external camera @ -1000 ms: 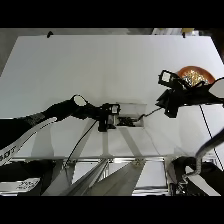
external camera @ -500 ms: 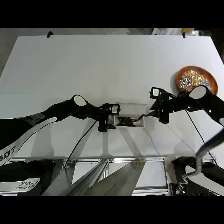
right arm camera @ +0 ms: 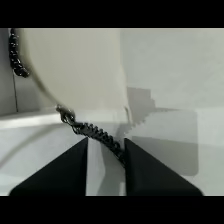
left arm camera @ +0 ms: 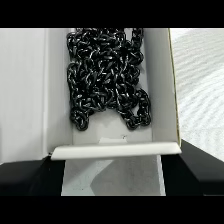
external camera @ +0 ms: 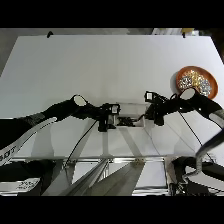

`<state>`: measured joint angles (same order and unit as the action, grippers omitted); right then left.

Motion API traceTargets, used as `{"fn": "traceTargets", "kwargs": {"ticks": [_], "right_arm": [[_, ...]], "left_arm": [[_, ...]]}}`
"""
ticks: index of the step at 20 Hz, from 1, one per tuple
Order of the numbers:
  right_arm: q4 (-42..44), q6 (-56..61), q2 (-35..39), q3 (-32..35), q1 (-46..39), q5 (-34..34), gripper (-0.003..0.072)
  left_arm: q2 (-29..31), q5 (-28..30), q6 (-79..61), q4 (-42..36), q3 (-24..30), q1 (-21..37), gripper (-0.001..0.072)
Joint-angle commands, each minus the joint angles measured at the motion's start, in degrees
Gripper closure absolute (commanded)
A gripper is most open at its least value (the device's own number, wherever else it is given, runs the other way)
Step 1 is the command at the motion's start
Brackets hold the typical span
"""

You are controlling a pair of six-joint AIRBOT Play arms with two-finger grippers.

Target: Fold the box and place the chain.

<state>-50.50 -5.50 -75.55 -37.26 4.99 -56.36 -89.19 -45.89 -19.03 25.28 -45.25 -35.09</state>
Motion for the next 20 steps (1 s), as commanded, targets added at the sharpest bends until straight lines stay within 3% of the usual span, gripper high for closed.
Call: {"fn": "traceTargets", "kwargs": {"ticks": [1,2,3,8,13,15,20], "right_arm": [[0.2,-0.9,-1.2,0.0,1.4,0.5,0.0566],[0.1,0.3,-1.2,0.0,1.4,0.1,0.0648],[-0.7,2.7,-1.0,0.0,1.4,-0.7,0.0672],[-10.0,15.7,8.7,0.0,1.4,-7.9,0.0672],[-5.6,22.2,25.5,0.0,8.0,-15.0,0.0672],[0.0,22.2,29.5,0.0,12.5,-12.8,0.0672],[14.1,22.2,30.6,0.0,20.1,2.4,0.0672]], "left_arm": [[0.1,0.0,0.0,0.0,0.0,0.0,0.0502],[0.0,0.0,0.0,0.0,0.0,0.0,0.0502],[0.0,0.0,0.0,0.0,0.0,0.0,0.0502],[0.0,0.0,0.0,0.0,0.0,0.0,0.0502],[0.0,0.0,0.0,0.0,0.0,0.0,0.0502],[0.0,0.0,0.0,0.0,0.0,0.0,0.0502],[0.0,0.0,0.0,0.0,0.0,0.0,0.0502]]}}
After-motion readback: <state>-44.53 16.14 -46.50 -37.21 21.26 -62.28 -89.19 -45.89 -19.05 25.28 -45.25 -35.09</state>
